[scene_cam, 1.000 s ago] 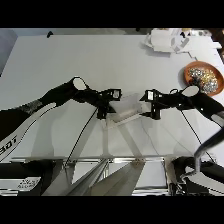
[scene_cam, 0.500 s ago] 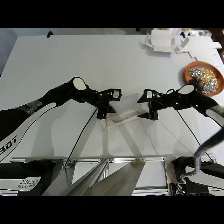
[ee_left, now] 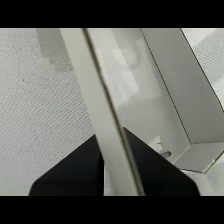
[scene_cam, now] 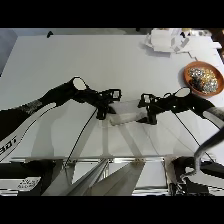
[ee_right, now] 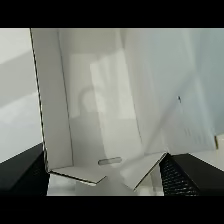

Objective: Fold the box and place the chain.

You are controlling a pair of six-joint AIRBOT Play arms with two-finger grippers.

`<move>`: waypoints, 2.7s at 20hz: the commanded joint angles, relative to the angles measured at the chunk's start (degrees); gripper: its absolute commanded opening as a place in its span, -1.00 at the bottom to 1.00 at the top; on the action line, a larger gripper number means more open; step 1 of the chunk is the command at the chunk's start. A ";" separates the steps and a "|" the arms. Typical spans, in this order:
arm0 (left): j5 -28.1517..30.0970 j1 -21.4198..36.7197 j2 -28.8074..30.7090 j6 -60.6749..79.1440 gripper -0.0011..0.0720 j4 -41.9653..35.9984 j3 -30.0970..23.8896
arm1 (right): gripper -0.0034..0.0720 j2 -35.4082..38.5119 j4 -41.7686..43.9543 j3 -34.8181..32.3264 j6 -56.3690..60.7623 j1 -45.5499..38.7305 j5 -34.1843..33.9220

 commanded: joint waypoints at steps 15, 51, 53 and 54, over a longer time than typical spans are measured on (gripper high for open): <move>0.28 0.00 0.02 -0.07 -0.66 0.00 0.07 | 0.78 0.68 0.83 -2.56 1.51 2.38 -7.78; 0.28 0.00 0.02 -0.07 -0.66 0.00 0.07 | -0.09 0.22 -1.03 -3.74 1.42 4.52 -6.99; 0.28 0.00 0.02 -0.07 -0.66 0.00 0.07 | -0.09 0.22 -0.96 -3.74 1.36 4.52 -6.54; 0.28 0.00 0.02 -0.07 -0.66 0.00 0.07 | -0.08 0.22 -0.98 -3.74 1.38 4.52 -6.34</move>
